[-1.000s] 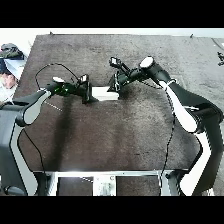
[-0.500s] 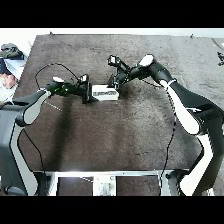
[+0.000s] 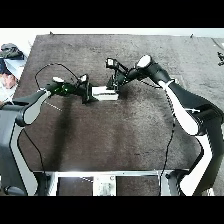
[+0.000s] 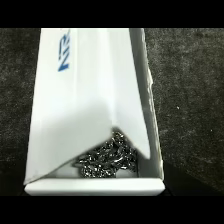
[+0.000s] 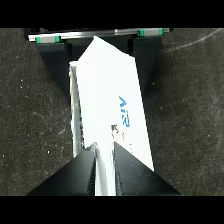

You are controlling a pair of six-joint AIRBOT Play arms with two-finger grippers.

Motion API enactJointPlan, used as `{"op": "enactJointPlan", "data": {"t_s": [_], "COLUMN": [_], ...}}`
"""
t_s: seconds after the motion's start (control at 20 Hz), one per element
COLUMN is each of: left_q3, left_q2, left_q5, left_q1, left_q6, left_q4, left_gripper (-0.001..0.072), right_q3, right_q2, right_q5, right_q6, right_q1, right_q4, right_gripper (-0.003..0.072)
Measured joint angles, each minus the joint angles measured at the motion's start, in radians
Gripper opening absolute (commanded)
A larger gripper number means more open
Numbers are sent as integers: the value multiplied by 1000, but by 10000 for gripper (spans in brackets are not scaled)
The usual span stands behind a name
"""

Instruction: Fold the box and place the chain.

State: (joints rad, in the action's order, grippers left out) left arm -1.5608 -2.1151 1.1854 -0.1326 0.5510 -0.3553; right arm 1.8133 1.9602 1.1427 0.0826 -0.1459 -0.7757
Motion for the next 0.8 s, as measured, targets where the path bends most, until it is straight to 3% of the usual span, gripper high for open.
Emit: {"op": "enactJointPlan", "data": {"t_s": [0.45,0.8], "left_q3": [0,0], "left_q2": [0,0], "left_q5": [0,1], "left_q1": [0,0], "left_q6": [0,1], "left_q4": [0,-1], "left_gripper": [276,276], "right_q3": [-23,-61], "right_q2": [-1,-6], "right_q5": [-6,1], "right_q6": [23,25], "right_q1": [-33,-27], "right_q4": [-85,-53], "right_gripper": [162,186]}}
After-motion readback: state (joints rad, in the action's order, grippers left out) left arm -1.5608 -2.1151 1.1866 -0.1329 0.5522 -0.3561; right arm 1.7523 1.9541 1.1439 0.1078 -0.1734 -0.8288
